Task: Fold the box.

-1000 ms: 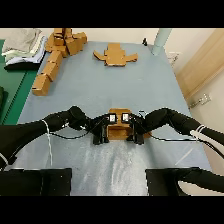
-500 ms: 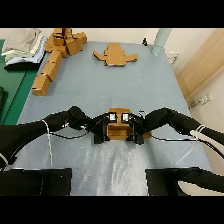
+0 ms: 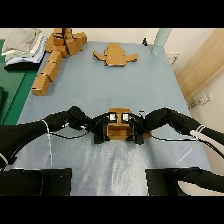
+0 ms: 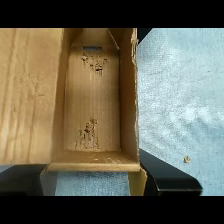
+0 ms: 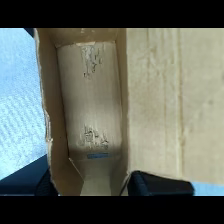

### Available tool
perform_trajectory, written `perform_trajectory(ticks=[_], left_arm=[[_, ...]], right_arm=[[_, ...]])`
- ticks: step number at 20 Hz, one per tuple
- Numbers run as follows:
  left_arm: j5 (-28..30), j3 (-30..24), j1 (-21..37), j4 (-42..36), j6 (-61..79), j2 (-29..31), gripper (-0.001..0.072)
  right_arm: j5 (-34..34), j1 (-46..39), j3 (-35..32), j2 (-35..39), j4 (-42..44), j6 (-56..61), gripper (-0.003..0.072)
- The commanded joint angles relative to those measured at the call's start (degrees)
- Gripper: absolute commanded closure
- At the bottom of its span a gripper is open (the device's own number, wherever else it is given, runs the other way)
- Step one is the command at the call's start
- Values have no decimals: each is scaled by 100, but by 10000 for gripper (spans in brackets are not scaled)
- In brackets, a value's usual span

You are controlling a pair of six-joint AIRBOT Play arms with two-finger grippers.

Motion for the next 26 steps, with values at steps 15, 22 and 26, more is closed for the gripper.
perform_trajectory(ticks=[15, 22, 26], left_arm=[[-7, 0, 0, 2, 0, 0, 231], [-7, 0, 0, 2, 0, 0, 231], [-7, 0, 0, 2, 0, 0, 231]], right_arm=[[-4, 4, 2, 4, 31, 0, 157], [-142, -81, 4, 586, -662, 756, -34], [-914, -81, 4, 1414, -1429, 1788, -34]])
